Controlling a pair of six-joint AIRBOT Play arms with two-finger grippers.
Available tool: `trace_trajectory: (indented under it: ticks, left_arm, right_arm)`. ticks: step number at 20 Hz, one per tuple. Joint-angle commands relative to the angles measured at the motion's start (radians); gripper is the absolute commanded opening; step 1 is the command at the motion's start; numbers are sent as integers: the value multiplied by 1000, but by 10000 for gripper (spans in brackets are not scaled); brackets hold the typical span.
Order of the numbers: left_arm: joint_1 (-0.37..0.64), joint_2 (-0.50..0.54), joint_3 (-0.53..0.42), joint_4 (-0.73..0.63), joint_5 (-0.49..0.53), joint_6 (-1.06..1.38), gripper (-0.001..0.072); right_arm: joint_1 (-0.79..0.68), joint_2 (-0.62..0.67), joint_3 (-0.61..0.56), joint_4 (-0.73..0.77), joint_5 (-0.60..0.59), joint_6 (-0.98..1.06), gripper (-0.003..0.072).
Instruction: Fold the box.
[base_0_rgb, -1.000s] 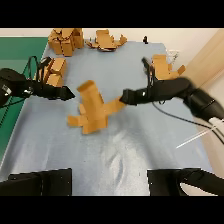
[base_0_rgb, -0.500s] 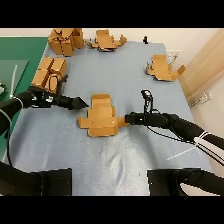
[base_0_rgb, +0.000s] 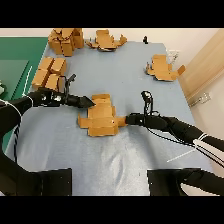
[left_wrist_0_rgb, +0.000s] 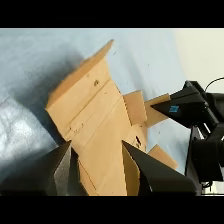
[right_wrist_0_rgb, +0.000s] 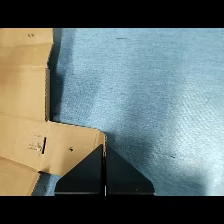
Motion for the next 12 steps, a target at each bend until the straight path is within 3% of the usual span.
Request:
trace_trajectory:
  ticks: [1, 4, 12]
  left_arm:
    - [-6, -48, 56, 18, -43, -39, 453]
    - [8, -100, 121, 113, -103, -106, 453]
    - [85, -97, 166, 121, -166, -140, 454]
  right_arm:
    - [1, -1, -1, 2, -18, -1, 5]
    - [1, 0, 0, 13, -27, -1, 5]
    - [1, 0, -1, 12, 1, -92, 5]
